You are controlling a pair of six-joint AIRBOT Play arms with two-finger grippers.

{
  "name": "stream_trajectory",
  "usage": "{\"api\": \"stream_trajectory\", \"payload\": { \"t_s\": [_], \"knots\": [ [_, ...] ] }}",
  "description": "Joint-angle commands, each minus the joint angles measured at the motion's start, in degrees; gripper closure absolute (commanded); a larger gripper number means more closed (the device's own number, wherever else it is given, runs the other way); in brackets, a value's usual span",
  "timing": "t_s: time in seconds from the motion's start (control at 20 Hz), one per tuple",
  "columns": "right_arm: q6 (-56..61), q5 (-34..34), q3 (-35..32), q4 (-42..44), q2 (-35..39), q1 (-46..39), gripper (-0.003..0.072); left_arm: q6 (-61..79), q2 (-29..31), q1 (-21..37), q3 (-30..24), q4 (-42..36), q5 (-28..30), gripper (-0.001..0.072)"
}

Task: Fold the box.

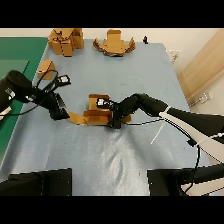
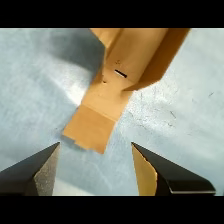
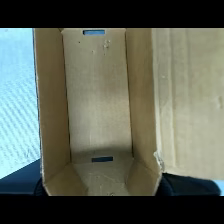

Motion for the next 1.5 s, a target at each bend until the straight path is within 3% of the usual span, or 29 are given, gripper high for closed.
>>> {"api": "stream_trajectory", "payload": {
  "t_s": [0.0,0.15,0.4,0.7,0.75,0.85,0.9,1.45],
  "knots": [
    [0.02,0.59,0.02,0.11,0.02,0.02,-0.0032,13.92,0.66,-2.56,-5.42,-3.58,8.48,0.0013],
    [0.0,0.59,0.04,0.09,0.04,0.04,-0.0032,16.61,-1.2,-7.19,-5.77,-3.72,17.44,0.0013],
    [-0.02,0.57,0.04,0.07,0.04,0.04,-0.0032,19.96,-5.66,-12.52,-5.77,-3.96,17.07,0.0014],
    [-0.02,0.59,0.04,0.07,0.04,0.04,-0.0031,20.13,-6.27,-15.3,-5.66,-6.01,18.75,0.0018],
    [0.0,0.59,0.02,0.07,0.04,0.04,-0.003,20.13,-6.27,-15.78,-5.66,-6.14,18.71,0.0089],
    [-0.02,0.59,0.04,0.07,0.04,0.04,-0.0019,20.11,-6.27,-16.28,-5.66,-6.1,18.67,0.0318],
    [-0.02,0.59,0.04,0.07,0.02,0.04,-0.0018,20.13,-6.27,-16.33,-5.66,-6.1,18.71,0.0363],
    [-0.02,0.74,0.04,-0.15,0.02,0.04,-0.0015,20.11,-6.27,-16.74,-5.66,-8.81,18.21,0.0363]
  ]
}}
